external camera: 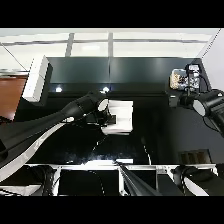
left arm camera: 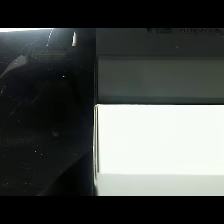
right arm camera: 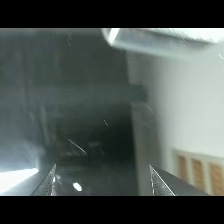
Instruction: Fold the box and place the chain.
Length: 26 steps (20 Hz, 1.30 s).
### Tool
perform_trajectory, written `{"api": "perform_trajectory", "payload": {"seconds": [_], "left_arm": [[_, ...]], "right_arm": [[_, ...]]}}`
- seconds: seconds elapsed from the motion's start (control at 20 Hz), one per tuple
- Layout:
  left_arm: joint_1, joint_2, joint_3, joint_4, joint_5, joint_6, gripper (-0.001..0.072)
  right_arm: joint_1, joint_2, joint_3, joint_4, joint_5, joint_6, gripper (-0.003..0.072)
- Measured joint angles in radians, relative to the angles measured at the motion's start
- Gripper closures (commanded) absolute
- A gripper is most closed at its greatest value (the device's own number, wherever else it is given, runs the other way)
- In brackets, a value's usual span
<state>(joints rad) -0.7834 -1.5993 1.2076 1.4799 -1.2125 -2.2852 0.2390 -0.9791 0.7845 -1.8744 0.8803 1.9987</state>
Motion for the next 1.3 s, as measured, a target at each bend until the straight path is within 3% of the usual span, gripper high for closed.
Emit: {"api": "perform_trajectory", "payload": {"seconds": [0.15,0.3,0.55,0.9,1.1,1.3], "left_arm": [[0.000,0.000,0.000,0.000,0.000,0.000,0.0678],[0.000,0.000,0.000,-0.001,-0.001,0.000,0.0677],[0.000,0.000,0.000,-0.001,-0.003,0.000,0.0678],[0.000,0.000,0.000,-0.001,-0.003,0.000,0.0678],[0.000,0.000,0.000,-0.001,-0.003,0.000,0.0678],[0.000,0.000,0.000,-0.001,-0.003,0.000,0.0677]], "right_arm": [[-0.053,-0.066,0.028,0.008,-0.113,0.021,-0.0031],[-0.154,-0.180,0.148,0.029,-0.137,0.029,-0.0030],[-0.324,-0.420,0.438,0.133,-0.024,0.016,-0.0030],[-0.447,-0.739,0.835,0.233,0.253,0.051,-0.0022],[-0.480,-0.842,0.949,0.257,0.319,0.150,-0.0021],[-0.506,-0.900,0.988,0.309,0.304,0.232,-0.0020]]}}
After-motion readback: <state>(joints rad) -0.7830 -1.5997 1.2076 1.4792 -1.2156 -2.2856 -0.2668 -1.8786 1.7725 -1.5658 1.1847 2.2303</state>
